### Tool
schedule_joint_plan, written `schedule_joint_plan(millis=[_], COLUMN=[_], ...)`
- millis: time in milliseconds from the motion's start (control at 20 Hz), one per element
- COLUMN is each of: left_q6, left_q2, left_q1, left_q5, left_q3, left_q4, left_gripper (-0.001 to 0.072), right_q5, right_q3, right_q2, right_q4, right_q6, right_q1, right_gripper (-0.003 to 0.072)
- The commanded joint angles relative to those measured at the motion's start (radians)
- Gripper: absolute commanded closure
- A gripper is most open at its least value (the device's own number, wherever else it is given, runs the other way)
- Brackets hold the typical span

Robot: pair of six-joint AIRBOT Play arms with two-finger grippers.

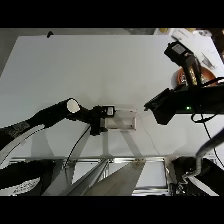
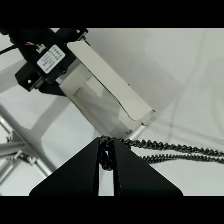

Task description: Fold the box and place the chain.

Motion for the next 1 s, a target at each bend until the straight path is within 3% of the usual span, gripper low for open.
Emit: schedule_joint_plan(millis=[0,450,600,750,950], left_q6=[0.000,0.000,0.000,0.000,0.000], left_q2=[0.001,0.001,0.001,0.001,0.001], left_q1=[0.001,0.000,0.000,0.000,0.000], left_q5=[0.000,0.000,0.000,0.000,0.000], left_q3=[0.000,0.000,0.000,0.000,0.000], left_q4=[0.000,0.000,0.000,0.000,0.000], left_gripper=[0.0576,0.0576,0.0576,0.0576,0.0576], right_q5=[-0.122,-0.241,-0.210,-0.192,-0.259], right_q3=[-0.100,-0.171,-0.171,-0.188,-0.291], right_q2=[-0.002,-0.078,-0.098,-0.071,0.043], right_q4=[0.032,0.159,0.201,0.193,0.185], right_q6=[0.000,-0.013,-0.054,-0.065,-0.038], right_q1=[0.001,0.002,0.006,0.069,0.161], right_gripper=[0.0670,0.0669,0.0670,0.0670,0.0670])
